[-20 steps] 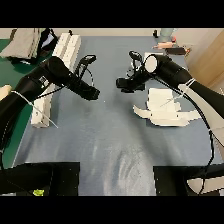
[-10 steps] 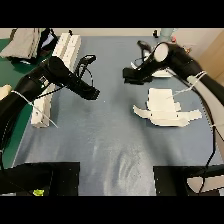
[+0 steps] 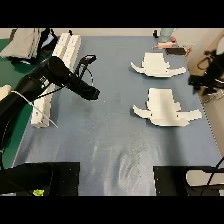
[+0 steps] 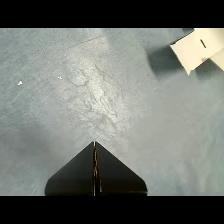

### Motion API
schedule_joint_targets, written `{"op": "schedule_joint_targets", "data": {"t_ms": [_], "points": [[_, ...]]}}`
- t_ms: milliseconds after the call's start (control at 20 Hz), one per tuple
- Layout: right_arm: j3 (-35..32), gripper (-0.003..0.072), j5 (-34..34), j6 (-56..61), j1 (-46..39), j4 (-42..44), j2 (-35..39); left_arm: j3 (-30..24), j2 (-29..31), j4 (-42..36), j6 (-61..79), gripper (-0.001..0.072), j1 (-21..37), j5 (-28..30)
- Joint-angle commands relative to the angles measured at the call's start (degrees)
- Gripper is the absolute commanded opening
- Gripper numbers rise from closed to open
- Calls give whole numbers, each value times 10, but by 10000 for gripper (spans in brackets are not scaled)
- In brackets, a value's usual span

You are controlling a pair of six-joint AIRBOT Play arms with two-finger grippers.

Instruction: Fold the box.

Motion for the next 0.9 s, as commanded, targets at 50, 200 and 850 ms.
{"op": "schedule_joint_targets", "data": {"t_ms": [50,200,850], "points": [[-123,363,-78,-81,-152,41,13,0,0,0,0,15,0,10],[-143,364,-128,-185,-204,129,-11,0,0,0,0,15,0,9],[-135,359,-78,-365,-271,340,-115,0,0,-74,-1,17,0,-2]]}}
